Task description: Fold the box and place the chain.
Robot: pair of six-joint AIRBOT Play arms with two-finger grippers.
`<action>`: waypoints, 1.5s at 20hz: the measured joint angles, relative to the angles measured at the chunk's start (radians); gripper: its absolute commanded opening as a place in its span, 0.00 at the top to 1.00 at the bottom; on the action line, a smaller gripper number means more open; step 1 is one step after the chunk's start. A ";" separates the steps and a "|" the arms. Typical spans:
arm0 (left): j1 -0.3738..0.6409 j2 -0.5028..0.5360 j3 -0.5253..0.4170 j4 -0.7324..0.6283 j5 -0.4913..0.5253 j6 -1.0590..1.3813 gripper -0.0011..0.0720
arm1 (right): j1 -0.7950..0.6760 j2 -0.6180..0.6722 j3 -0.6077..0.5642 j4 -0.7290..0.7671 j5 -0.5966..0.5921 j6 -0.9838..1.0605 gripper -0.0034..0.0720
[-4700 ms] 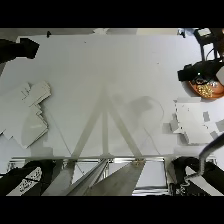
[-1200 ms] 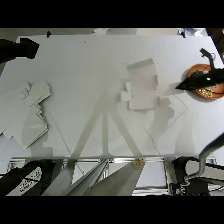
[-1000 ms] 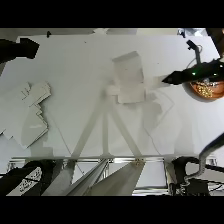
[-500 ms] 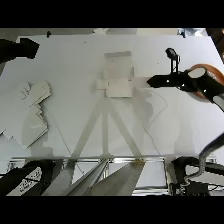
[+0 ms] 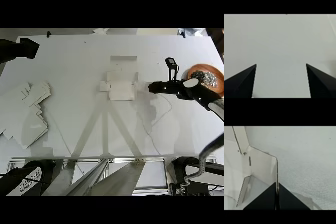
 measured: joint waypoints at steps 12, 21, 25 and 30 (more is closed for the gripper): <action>0.000 0.000 0.000 0.000 0.000 0.000 0.04 | 0.000 0.000 -0.003 0.001 -0.009 -0.003 0.93; 0.000 -0.074 0.000 -0.037 -0.042 0.016 0.04 | 0.000 0.000 -0.003 0.000 -0.010 -0.003 0.93; -0.004 -0.217 0.059 -0.192 -0.105 0.169 0.04 | 0.000 0.000 -0.003 0.001 -0.010 -0.003 0.93; -0.076 -0.471 0.276 -0.285 -0.284 0.338 0.03 | 0.000 0.000 -0.003 0.001 -0.010 -0.004 0.93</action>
